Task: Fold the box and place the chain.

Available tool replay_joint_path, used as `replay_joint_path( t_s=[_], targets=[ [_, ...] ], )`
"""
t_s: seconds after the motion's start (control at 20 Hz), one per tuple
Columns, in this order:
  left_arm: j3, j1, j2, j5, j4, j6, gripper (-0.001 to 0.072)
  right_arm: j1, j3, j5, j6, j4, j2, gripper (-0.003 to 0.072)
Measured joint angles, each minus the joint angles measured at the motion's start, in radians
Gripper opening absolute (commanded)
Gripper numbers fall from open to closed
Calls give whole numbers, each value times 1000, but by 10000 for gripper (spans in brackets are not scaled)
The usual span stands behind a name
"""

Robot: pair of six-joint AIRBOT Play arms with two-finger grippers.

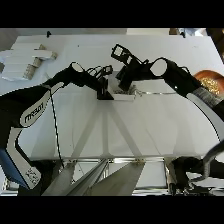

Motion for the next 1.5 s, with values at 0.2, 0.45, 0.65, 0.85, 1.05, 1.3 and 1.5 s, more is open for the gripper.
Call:
replay_joint_path(
  t_s=[0.2, 0.45, 0.65, 0.85, 1.05, 1.3, 1.5],
  targets=[
    [0, 0, 0, 0, 0, 0, 533, 23, 0, -22, -1, 0, -32, 7],
    [0, 0, 0, 0, 0, 0, 533, 35, 0, -10, 2, -24, -91, 173],
    [0, 0, 0, 0, 0, 0, 533, 37, 0, 8, 40, -92, -95, 331],
    [0, 0, 0, 0, 0, 0, 533, 23, 0, 38, 70, -153, -37, 331],
    [0, 0, 0, 0, 0, 0, 533, -44, 0, 97, 96, -174, 58, 336],
    [0, 0, 0, 0, 0, 0, 533, -222, -5, 307, 102, -213, 105, 338],
    [0, 0, 0, 0, 0, 0, 533, -361, -10, 397, 104, -310, 100, 384]
  ],
)
